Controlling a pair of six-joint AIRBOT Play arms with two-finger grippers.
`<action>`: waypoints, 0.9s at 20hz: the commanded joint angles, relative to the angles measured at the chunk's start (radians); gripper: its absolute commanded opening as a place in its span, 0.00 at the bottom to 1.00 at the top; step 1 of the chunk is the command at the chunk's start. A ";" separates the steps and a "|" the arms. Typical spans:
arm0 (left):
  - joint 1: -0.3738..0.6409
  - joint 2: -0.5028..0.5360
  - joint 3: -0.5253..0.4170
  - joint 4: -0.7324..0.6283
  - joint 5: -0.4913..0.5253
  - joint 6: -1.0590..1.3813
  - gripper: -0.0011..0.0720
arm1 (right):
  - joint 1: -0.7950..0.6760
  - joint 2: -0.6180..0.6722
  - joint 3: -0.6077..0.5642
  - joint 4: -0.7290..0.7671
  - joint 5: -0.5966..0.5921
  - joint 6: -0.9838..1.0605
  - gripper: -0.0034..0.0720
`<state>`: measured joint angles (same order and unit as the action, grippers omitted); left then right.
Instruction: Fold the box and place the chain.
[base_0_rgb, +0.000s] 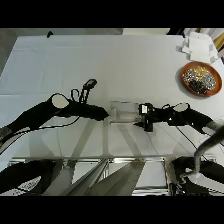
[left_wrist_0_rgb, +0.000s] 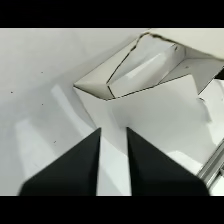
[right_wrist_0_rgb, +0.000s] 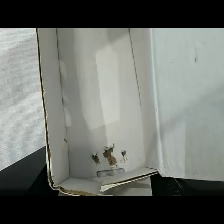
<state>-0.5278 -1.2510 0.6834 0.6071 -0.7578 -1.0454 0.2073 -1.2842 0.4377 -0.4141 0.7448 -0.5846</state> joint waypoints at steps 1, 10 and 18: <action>-0.013 0.008 0.003 -0.038 0.005 -0.009 0.51 | 0.000 0.000 0.000 0.000 0.000 0.000 0.58; -0.071 -0.029 0.022 0.044 0.049 -0.215 0.72 | 0.000 0.000 0.000 0.000 0.000 0.000 0.58; -0.152 -0.109 0.191 0.367 -0.010 -0.642 0.72 | 0.000 0.000 0.000 0.000 0.000 0.000 0.58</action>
